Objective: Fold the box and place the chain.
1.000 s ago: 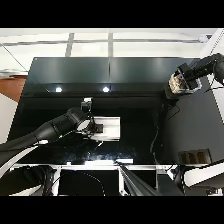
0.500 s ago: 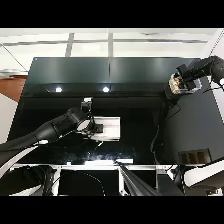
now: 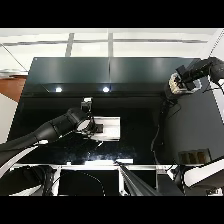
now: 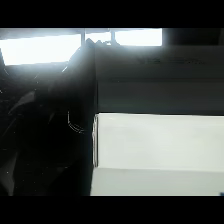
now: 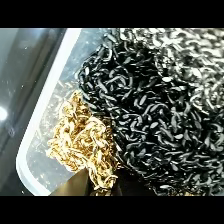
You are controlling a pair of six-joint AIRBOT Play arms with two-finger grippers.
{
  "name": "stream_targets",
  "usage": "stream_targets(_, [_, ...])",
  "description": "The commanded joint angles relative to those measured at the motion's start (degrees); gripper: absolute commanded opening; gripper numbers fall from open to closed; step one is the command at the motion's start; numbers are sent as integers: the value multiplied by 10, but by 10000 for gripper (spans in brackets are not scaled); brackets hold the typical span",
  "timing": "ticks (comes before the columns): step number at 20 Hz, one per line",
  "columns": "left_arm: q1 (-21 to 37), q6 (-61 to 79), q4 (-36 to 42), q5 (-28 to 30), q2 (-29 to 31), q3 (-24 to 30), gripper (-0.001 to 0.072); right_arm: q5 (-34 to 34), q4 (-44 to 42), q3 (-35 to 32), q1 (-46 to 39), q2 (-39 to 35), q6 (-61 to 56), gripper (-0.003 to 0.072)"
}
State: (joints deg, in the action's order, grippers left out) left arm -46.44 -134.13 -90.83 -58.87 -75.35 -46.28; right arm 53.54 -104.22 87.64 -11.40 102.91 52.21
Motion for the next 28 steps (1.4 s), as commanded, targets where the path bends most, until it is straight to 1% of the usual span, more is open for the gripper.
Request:
stream_targets(1, [0,0,0,2,0,0,35,32,-7,23,0,-2,59,23])
stream_targets(4, [0,0,0,2,0,0,35,70,-8,51,0,-16,120,21])
stream_targets(8, [2,0,-2,1,0,0,35,101,-8,77,0,-66,192,20])
stream_targets(16, [3,0,-2,1,0,0,35,105,-6,81,-7,-238,312,20])
stream_targets(20, [3,0,-2,1,0,0,35,94,-5,83,-7,-319,362,20])
stream_targets(23, [3,0,-2,1,0,0,35,95,-7,110,-7,-362,385,20])
stream_targets(25, [3,0,-2,1,0,0,35,96,-9,146,-7,-376,390,19])
stream_targets(28, [3,0,-2,1,0,0,35,110,-65,202,-7,-384,413,19])
